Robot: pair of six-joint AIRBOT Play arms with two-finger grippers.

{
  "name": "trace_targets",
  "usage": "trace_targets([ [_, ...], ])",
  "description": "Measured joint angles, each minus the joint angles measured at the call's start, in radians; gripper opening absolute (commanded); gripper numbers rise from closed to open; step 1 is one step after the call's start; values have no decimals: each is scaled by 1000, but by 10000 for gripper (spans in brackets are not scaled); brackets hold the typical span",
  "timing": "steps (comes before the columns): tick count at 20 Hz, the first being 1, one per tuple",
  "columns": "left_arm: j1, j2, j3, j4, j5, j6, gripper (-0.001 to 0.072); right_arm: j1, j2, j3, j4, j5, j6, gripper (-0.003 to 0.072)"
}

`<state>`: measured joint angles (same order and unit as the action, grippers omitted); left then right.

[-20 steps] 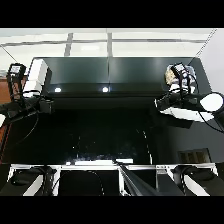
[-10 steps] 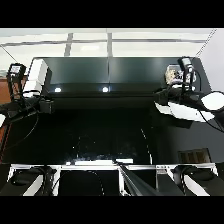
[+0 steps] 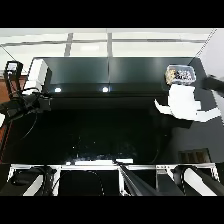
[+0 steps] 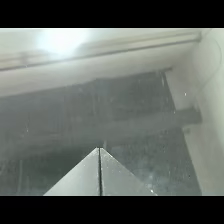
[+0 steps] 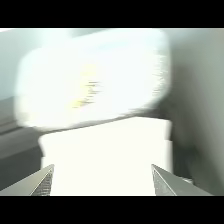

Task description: Fold the box and place the chain.

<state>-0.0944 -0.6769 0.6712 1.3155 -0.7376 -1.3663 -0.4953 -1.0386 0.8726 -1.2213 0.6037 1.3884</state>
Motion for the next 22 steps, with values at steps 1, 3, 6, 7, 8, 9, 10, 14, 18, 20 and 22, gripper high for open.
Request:
trace_targets([
  [1,0,-5,0,-12,13,0,110,-88,-31,24,-22,33,13,712],
  [3,0,-31,0,-50,37,0,712,-238,-113,77,-36,114,-7,712],
  [6,0,-109,0,-131,51,-3,704,-350,-267,170,44,294,-187,711],
  [7,0,-136,0,-154,56,-3,703,-362,-315,199,76,365,-251,711],
  [8,0,-164,0,-173,53,-3,703,-366,-360,224,93,426,-301,711],
  [9,0,-187,0,-192,55,-3,703,-365,-399,245,99,483,-343,684],
  [10,0,-208,0,-206,53,-3,703,-359,-429,260,96,519,-374,502],
  [14,0,-251,0,-240,47,-3,703,-330,-478,288,73,565,-436,13],
  [18,-1,-263,0,-254,17,-3,703,-292,-439,296,71,617,-476,11],
  [20,0,-266,0,-257,9,-3,703,-272,-388,291,104,645,-484,11],
  [22,-1,-267,0,-261,0,-3,703,-248,-311,260,175,652,-488,11],
])
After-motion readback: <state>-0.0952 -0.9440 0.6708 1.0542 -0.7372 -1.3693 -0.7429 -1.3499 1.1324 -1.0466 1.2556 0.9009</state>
